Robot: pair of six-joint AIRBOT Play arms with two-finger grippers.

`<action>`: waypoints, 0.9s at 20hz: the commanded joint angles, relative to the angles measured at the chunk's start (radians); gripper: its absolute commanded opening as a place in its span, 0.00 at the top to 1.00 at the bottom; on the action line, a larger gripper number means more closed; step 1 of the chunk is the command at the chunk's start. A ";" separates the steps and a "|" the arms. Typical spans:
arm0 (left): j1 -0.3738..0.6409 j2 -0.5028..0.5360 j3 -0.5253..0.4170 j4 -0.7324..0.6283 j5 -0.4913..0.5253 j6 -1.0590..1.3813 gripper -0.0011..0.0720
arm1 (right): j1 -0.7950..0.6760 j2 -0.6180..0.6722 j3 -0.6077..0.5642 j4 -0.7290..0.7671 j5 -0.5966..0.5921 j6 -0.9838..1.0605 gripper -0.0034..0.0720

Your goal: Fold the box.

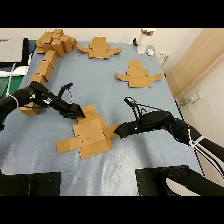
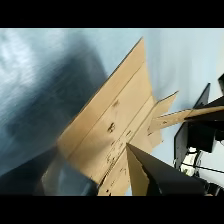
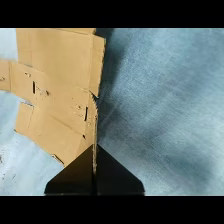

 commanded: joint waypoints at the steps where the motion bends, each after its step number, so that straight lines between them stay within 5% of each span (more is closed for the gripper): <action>1: -0.029 -0.021 -0.005 -0.061 -0.014 0.074 0.43 | 0.000 0.001 0.000 -0.008 0.000 0.009 0.95; 5: -0.031 -0.047 -0.005 -0.078 -0.057 0.096 0.43 | 0.000 0.001 0.000 -0.017 -0.001 0.010 0.95; 6: -0.027 -0.047 -0.005 -0.079 -0.069 0.100 0.53 | 0.000 0.001 0.000 -0.019 -0.001 0.010 0.95; 7: -0.022 -0.047 -0.005 -0.077 -0.085 0.112 0.78 | 0.000 0.001 0.000 -0.020 -0.001 0.010 0.95; 8: -0.016 -0.047 -0.005 -0.079 -0.095 0.123 0.84 | 0.000 0.001 0.000 -0.020 -0.001 0.010 0.95; 11: -0.003 -0.047 -0.005 -0.097 -0.110 0.148 0.85 | 0.000 0.001 0.000 -0.023 -0.001 0.010 0.95; 12: -0.002 -0.047 -0.005 -0.106 -0.115 0.178 0.97 | 0.000 0.001 0.000 -0.025 0.000 0.010 0.95; 15: -0.004 -0.047 -0.004 -0.142 -0.130 0.255 0.97 | -0.002 0.001 0.000 -0.033 0.011 0.010 0.92; 16: -0.004 -0.047 -0.004 -0.169 -0.137 0.285 0.97 | -0.005 0.001 0.000 -0.052 0.034 0.025 0.69; 17: -0.005 -0.047 0.002 -0.201 -0.150 0.322 0.97 | -0.011 0.001 0.002 -0.074 0.062 0.082 0.36; 18: -0.011 -0.046 0.009 -0.230 -0.165 0.363 0.97 | -0.025 0.002 0.008 -0.103 0.087 0.151 0.19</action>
